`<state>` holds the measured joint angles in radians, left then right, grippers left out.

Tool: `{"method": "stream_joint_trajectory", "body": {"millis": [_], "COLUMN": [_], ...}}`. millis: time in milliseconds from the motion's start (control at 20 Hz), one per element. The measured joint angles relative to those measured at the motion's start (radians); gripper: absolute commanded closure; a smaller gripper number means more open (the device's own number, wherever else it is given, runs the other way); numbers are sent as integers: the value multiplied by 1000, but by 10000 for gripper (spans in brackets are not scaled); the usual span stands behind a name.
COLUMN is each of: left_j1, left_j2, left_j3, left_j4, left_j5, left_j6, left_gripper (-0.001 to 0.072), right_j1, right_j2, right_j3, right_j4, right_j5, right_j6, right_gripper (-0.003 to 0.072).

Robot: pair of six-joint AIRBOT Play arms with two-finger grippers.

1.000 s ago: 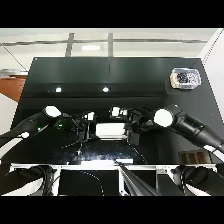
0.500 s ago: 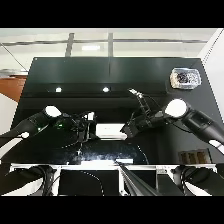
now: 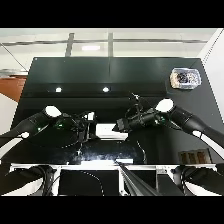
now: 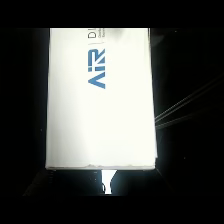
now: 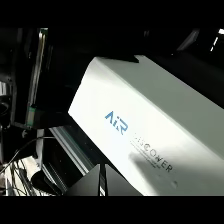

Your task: Fold the box and place the chain.

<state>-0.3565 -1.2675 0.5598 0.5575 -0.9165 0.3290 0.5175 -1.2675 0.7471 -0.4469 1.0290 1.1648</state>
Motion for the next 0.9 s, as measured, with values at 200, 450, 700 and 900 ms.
{"method": "stream_joint_trajectory", "body": {"millis": [200, 450, 700, 900], "left_j1": [0, 0, 0, 0], "left_j2": [0, 0, 0, 0], "left_j3": [0, 0, 0, 0], "left_j4": [0, 3, 2, -3], "left_j5": [0, 0, 0, 2], "left_j6": [0, 2, 0, -4], "left_gripper": [150, 150, 150, 150], "right_j1": [31, 61, 62, 15], "right_j2": [-19, -58, -61, 14], "right_j3": [0, 0, 1, 0], "right_j4": [-66, -119, -145, -185], "right_j5": [-43, -76, -87, -71], "right_j6": [82, 154, 149, 129], "right_gripper": [640, 639, 640, 640]}}
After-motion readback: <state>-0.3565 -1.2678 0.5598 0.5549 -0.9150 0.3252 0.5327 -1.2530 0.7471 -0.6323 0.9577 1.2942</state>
